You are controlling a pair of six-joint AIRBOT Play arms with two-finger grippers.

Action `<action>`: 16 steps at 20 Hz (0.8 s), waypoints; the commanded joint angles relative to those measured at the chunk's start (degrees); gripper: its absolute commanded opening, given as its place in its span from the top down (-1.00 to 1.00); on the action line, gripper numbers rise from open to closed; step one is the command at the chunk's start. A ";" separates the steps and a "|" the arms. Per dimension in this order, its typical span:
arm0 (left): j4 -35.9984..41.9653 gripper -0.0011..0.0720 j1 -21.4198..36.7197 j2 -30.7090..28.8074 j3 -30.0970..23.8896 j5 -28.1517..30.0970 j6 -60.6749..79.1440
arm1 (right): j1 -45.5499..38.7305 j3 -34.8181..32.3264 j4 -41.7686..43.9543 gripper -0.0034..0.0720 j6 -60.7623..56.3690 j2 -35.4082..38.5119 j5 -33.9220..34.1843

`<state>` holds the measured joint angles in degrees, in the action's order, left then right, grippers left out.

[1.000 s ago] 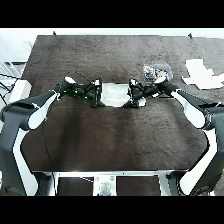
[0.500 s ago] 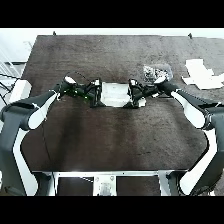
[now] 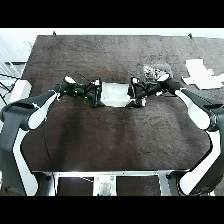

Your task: Fold the box and place the chain.

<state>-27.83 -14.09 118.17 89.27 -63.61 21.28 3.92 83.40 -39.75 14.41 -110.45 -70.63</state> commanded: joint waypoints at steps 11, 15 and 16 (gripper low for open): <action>0.00 -0.73 0.02 0.04 0.00 -0.02 0.00 | -8.20 -0.04 6.64 0.63 -13.40 10.93 -19.28; 0.00 -0.73 0.00 0.04 0.00 0.00 0.00 | -5.16 -4.63 12.90 0.86 -13.35 10.86 -19.45; 0.00 -0.73 0.02 0.04 0.00 0.00 0.00 | -4.07 -5.97 12.96 0.86 -13.38 10.82 -16.87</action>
